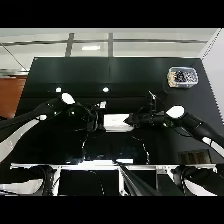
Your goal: Fold the box and place the chain.
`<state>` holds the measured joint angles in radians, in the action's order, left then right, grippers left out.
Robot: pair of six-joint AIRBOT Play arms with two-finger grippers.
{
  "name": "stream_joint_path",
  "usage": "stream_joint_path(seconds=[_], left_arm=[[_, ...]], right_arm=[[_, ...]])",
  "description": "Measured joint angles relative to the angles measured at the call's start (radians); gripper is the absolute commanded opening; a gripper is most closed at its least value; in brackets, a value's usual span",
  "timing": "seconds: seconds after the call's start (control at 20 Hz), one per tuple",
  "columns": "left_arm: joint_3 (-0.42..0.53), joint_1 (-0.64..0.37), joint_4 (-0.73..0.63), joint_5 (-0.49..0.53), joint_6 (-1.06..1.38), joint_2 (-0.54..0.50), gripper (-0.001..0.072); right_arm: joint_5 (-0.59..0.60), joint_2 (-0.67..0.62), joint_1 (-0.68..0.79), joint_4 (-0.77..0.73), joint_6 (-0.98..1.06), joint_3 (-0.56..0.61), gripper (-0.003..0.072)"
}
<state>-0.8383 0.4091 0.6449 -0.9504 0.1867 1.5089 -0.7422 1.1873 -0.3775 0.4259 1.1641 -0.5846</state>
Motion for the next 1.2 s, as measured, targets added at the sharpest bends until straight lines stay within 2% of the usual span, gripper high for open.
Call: stream_joint_path(seconds=[0.55,0.7,0.75,0.8,0.85,0.9,1.2], left_arm=[[0.0,0.0,-0.014,-0.002,-0.001,0.0,0.0356],[-0.002,0.0,-0.033,-0.004,0.0,0.0,0.0357],[-0.003,-0.002,-0.045,-0.006,-0.001,-0.001,0.0375],[-0.005,-0.003,-0.053,-0.006,-0.002,-0.005,0.0495],[-0.005,-0.006,-0.053,-0.006,-0.002,-0.01,0.0655],[-0.006,-0.011,-0.054,-0.001,-0.002,-0.015,0.072],[-0.02,-0.045,0.016,-0.006,-0.06,-0.098,0.072]], right_arm=[[0.016,0.0,-0.005,0.06,0.019,0.0,0.0015],[-0.01,-0.003,-0.003,0.07,0.014,-0.022,0.0016],[-0.044,-0.01,0.006,0.086,0.008,-0.039,0.0015],[-0.083,-0.02,0.021,0.102,0.007,-0.058,0.0016],[-0.131,-0.04,0.043,0.105,0.005,-0.084,0.0016],[-0.17,-0.067,0.071,0.105,0.003,-0.11,0.0016],[-0.389,-0.299,0.339,0.252,0.018,-0.187,0.0015]])
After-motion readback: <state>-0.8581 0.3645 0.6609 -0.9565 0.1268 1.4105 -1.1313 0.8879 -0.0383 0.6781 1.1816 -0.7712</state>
